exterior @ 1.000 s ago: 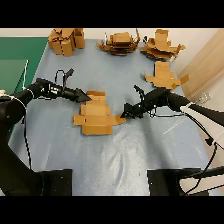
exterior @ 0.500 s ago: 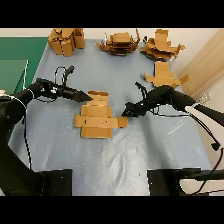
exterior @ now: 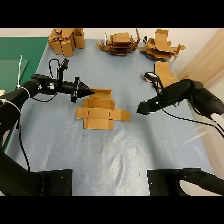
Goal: Fold the box.
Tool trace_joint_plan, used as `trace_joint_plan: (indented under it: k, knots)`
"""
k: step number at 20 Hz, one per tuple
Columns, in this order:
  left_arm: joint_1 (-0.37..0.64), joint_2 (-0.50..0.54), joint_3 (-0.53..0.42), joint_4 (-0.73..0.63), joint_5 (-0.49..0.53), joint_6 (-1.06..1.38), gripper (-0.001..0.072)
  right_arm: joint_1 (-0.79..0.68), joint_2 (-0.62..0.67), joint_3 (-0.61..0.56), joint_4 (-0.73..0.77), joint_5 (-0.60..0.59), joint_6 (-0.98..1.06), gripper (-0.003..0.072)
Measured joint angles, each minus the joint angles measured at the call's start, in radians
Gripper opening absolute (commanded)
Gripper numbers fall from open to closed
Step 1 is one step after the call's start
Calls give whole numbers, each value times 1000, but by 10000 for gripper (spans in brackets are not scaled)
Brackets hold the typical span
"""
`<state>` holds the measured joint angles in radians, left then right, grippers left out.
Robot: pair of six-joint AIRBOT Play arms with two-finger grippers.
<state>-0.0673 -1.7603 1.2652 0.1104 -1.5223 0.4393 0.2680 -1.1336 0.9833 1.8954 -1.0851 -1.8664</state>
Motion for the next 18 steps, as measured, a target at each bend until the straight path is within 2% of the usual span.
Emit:
trace_joint_plan:
  k: [3, 4, 5, 6, 7, 9, 14, 15, 16, 18]
  knots:
    - [-2, 40, -80, -27, 45, 145, 12, 79, 91, 0, -64, -29, -127, 329]
    - [-2, 48, -109, -31, 60, 181, 12, 117, 116, 0, -80, -33, -168, 347]
    - [-3, 56, -140, -34, 70, 219, 12, 159, 135, -1, -90, -41, -208, 420]
    - [-3, 62, -163, -35, 84, 247, 12, 200, 146, -3, -96, -46, -244, 436]
    - [-3, 67, -183, -38, 95, 270, 13, 241, 153, -8, -102, -49, -280, 483]
    - [-3, 72, -207, -35, 109, 299, 14, 325, 154, -24, -114, -45, -347, 489]
    - [-4, 77, -228, -15, 122, 329, 17, 481, 55, -79, -148, 73, -424, 500]
    - [-4, 77, -230, -12, 122, 332, 17, 497, 25, -84, -156, 106, -431, 611]
    - [-4, 77, -231, -8, 124, 333, 17, 508, -9, -88, -162, 149, -436, 652]
    - [-4, 77, -232, -3, 124, 336, 18, 522, -69, -93, -175, 240, -441, 652]
